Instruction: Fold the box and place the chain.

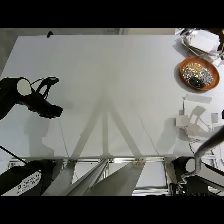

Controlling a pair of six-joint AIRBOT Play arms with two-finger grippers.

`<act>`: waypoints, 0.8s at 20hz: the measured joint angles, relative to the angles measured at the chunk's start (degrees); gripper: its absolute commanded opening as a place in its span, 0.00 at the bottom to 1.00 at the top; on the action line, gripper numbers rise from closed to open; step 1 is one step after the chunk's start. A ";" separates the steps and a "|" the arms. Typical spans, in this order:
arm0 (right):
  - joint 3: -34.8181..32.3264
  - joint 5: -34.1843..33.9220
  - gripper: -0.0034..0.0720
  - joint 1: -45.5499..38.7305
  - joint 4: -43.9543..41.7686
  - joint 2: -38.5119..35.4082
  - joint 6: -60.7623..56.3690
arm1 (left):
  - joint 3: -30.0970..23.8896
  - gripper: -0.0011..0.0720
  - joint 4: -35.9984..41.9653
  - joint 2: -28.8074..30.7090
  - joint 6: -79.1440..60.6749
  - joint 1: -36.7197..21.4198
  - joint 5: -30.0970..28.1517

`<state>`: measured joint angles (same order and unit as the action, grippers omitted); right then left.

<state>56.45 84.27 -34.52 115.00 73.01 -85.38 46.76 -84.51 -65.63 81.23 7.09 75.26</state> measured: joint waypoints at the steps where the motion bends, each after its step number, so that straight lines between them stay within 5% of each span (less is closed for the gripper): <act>1: 0.00 -0.85 0.75 -0.22 0.37 0.92 0.17 | 0.00 0.04 0.02 0.00 0.00 0.00 -0.02; 3: 0.02 -2.16 0.69 -0.48 0.74 2.95 0.20 | 0.00 0.04 0.02 0.00 0.02 0.00 0.00; 5: -0.02 -2.51 0.44 -0.70 0.96 5.44 0.17 | 0.02 0.04 0.02 0.00 0.02 0.00 0.00; 7: -0.02 -2.73 0.09 -0.81 1.16 7.67 -0.57 | 0.02 0.04 0.02 0.00 0.00 0.00 0.00; 12: -0.02 -2.58 0.06 -0.85 -0.37 8.44 0.20 | 0.00 0.04 0.02 0.00 0.00 0.00 -0.02; 16: -0.24 -4.13 0.06 0.33 -8.90 2.25 6.16 | 0.00 0.04 0.02 0.00 0.00 0.00 0.00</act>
<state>56.21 80.14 -34.20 106.10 75.26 -79.22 46.76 -84.49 -65.63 81.23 7.09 75.26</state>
